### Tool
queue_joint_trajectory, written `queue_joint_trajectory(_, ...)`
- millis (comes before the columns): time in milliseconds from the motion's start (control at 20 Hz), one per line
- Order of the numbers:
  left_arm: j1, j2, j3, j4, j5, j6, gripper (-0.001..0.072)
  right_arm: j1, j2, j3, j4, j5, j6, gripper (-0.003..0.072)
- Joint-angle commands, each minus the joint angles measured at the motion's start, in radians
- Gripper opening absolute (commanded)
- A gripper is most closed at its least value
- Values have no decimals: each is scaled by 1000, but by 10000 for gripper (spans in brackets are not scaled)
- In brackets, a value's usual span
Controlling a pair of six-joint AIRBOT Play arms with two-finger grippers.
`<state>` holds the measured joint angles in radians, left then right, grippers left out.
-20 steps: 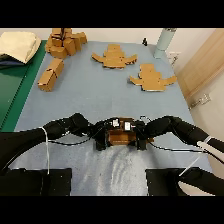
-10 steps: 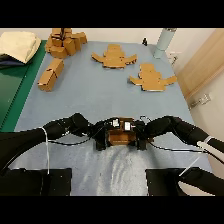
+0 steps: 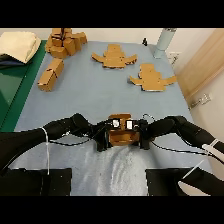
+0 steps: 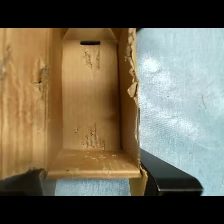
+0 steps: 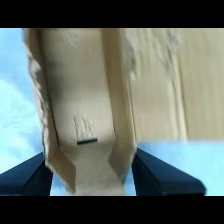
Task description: Fold the box.
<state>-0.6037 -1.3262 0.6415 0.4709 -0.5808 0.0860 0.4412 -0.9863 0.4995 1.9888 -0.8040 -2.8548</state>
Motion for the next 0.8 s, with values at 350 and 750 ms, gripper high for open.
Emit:
queue_joint_trajectory(350,1,-1,0,4,5,3,525,-3,237,1,-148,-132,257,707)
queue_joint_trajectory(750,1,-1,0,4,5,3,525,-3,317,1,154,-428,608,708)
